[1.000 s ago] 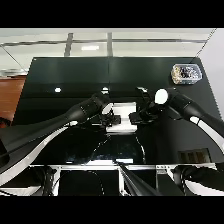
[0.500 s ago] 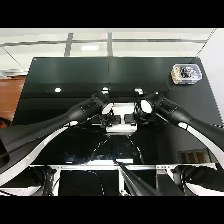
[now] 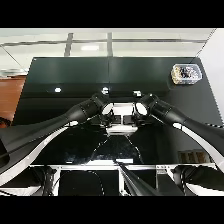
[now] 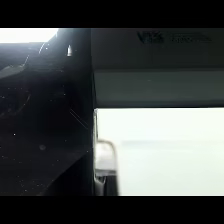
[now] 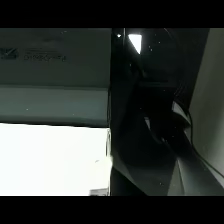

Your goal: Fold the box and place the chain.

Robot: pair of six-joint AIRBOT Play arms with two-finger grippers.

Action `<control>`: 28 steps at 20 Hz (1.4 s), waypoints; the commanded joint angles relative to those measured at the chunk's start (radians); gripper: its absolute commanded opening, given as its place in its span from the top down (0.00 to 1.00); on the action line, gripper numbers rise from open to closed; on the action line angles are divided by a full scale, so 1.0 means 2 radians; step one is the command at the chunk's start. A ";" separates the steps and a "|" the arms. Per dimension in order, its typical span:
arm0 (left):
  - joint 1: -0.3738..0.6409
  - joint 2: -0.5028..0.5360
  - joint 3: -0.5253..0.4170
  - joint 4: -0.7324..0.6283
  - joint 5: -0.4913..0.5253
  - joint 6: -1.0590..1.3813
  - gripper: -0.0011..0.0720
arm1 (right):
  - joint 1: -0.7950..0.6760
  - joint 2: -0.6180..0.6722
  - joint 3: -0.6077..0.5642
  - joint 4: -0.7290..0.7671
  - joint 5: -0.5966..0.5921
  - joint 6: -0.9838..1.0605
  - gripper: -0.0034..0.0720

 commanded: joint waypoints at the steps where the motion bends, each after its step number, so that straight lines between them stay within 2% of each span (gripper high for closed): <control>1: 0.000 0.000 0.001 0.001 0.001 0.001 0.95 | 0.001 0.000 0.002 0.003 0.000 0.013 0.94; 2: 0.000 0.000 0.001 0.001 0.001 0.001 0.95 | 0.001 0.000 0.003 0.004 0.001 0.012 0.93; 3: 0.000 0.000 0.001 0.001 0.001 0.001 0.95 | 0.001 0.000 0.005 0.004 0.001 0.013 0.75; 4: 0.000 0.000 0.001 0.001 0.001 0.001 0.95 | 0.001 0.000 0.006 0.006 0.002 0.012 0.73; 9: 0.000 0.000 0.001 0.001 0.001 0.001 0.95 | 0.001 -0.003 0.006 0.003 0.011 0.012 0.73; 12: 0.000 0.000 0.001 0.001 0.001 0.001 0.95 | 0.001 -0.007 0.006 0.003 0.017 0.014 0.81; 13: 0.000 0.000 0.001 0.001 0.001 0.001 0.95 | 0.001 -0.007 0.006 0.002 0.016 0.014 0.94; 18: 0.000 0.000 0.001 0.001 0.001 0.001 0.95 | 0.001 -0.006 0.006 0.002 0.021 0.014 0.93; 19: 0.001 0.000 0.001 0.001 0.001 0.001 0.95 | 0.001 -0.003 0.006 0.003 0.022 0.014 0.77; 20: 0.000 0.000 0.001 0.001 0.001 0.001 0.95 | 0.000 0.001 0.006 0.003 0.025 0.014 0.65; 21: 0.000 0.000 0.001 0.001 0.001 0.001 0.95 | -0.001 0.008 0.006 0.003 0.030 0.010 0.59; 24: 0.001 0.000 0.001 0.001 0.001 0.001 0.95 | -0.010 0.050 0.017 0.000 0.071 -0.055 0.59; 26: 0.000 0.000 0.001 0.001 0.001 0.001 0.95 | -0.026 0.103 0.030 0.000 0.107 -0.089 0.59; 28: 0.000 0.000 0.001 0.001 0.001 0.001 0.95 | -0.055 0.162 0.041 -0.005 0.113 -0.127 0.59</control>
